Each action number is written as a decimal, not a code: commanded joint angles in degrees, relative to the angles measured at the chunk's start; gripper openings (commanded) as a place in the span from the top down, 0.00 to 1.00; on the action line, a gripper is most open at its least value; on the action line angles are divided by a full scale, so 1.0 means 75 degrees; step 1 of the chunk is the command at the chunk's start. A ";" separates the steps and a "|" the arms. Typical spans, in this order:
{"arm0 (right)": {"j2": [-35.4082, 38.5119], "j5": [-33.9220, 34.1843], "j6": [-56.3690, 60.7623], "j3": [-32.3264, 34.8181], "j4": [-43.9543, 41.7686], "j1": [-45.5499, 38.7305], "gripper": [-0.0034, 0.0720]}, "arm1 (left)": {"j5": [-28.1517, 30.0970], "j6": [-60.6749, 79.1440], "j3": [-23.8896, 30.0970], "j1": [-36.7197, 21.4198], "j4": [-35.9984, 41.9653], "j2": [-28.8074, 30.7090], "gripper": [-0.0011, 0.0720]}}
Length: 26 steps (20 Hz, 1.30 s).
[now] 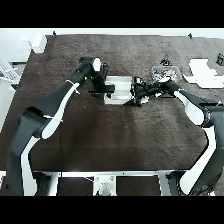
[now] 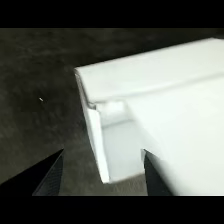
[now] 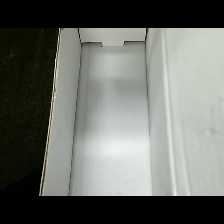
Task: Fold the box and place the chain.
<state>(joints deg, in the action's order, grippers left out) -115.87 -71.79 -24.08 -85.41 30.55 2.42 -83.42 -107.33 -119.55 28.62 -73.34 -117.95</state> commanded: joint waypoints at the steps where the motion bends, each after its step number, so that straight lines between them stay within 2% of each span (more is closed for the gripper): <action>1: 0.0003 -0.0009 0.0000 0.0000 0.0003 0.0003 0.18 | -0.0402 0.0988 0.0015 -0.0326 0.0653 0.0455 0.23; 4: 0.0003 -0.0009 0.0000 0.0000 0.0003 0.0003 0.18 | -0.0501 0.2900 0.0032 -0.0621 0.1113 0.0933 0.23; 8: 0.0003 -0.0009 0.0000 0.0000 0.0003 0.0003 0.18 | -0.0530 0.7274 0.0391 -0.1303 0.2515 0.1422 0.23; 11: 0.0003 -0.0009 0.0000 0.0000 0.0003 0.0000 0.18 | 0.0391 0.9168 0.1189 -0.1641 0.2576 0.1419 0.23; 15: 0.0003 -0.0009 0.0000 0.0000 0.0003 -0.0015 0.18 | 0.0740 1.1660 0.2020 -0.1920 0.2632 0.1419 0.23; 17: 0.0003 -0.0009 0.0000 0.0000 0.0003 -0.0015 0.18 | 0.1224 1.2662 0.2465 -0.1920 0.2591 0.1419 0.23; 20: 0.0003 -0.0009 0.0000 0.0000 0.0003 -0.0015 0.18 | 0.2159 1.4551 0.3459 -0.1935 0.3631 0.1416 0.23; 22: 0.0003 -0.0009 0.0000 0.0000 0.0003 -0.0015 0.18 | 0.2495 1.5416 0.3914 -0.1993 0.4625 0.1396 0.01; 24: 0.0003 -0.0009 0.0000 0.0000 0.0003 -0.0015 0.18 | 0.2451 1.6195 0.4033 -0.2034 0.5447 0.1201 0.01; 26: 0.0003 -0.0009 0.0000 0.0000 0.0003 -0.0015 0.18 | 0.2433 1.6326 0.4030 -0.2055 0.5648 0.1005 0.01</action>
